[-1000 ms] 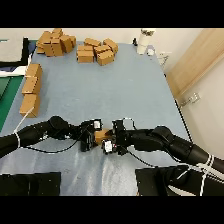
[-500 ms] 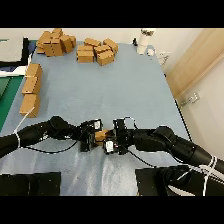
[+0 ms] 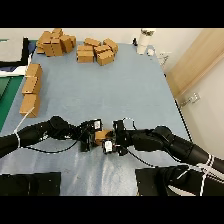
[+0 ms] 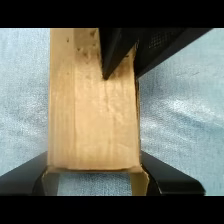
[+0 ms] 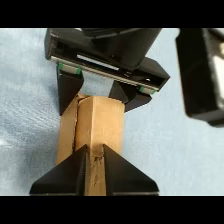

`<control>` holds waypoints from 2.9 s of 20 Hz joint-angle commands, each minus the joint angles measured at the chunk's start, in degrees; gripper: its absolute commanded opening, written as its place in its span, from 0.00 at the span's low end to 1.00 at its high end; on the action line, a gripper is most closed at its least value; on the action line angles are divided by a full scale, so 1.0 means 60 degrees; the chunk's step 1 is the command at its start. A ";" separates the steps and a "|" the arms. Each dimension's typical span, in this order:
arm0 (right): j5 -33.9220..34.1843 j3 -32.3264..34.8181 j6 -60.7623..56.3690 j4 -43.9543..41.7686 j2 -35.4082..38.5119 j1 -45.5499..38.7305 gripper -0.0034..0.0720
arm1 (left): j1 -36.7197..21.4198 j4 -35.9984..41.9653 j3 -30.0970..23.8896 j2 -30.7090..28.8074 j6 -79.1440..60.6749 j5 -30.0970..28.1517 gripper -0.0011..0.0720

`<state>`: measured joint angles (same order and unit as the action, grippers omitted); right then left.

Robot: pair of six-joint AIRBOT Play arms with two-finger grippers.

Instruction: Fold the box.

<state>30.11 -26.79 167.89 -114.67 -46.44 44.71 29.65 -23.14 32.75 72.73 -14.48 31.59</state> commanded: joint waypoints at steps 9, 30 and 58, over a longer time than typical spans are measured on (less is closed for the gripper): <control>0.0579 -0.0007 -0.0306 -0.0568 -0.0441 0.0011 0.26 | 0.0004 -0.0004 0.0007 0.0000 -0.0004 0.0004 0.66; -0.0827 0.1978 -1.2586 -0.4626 0.1883 -0.0484 0.05 | 0.0004 -0.0004 0.0007 0.0000 -0.0004 0.0004 0.66; -0.0339 0.1432 -1.2743 -0.3381 0.1224 -0.0499 0.05 | 0.0004 -0.0004 0.0007 0.0000 -0.0004 0.0004 0.66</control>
<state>23.38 -16.10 90.06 -140.16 -41.74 41.95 29.65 -23.16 32.75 72.71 -14.50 31.64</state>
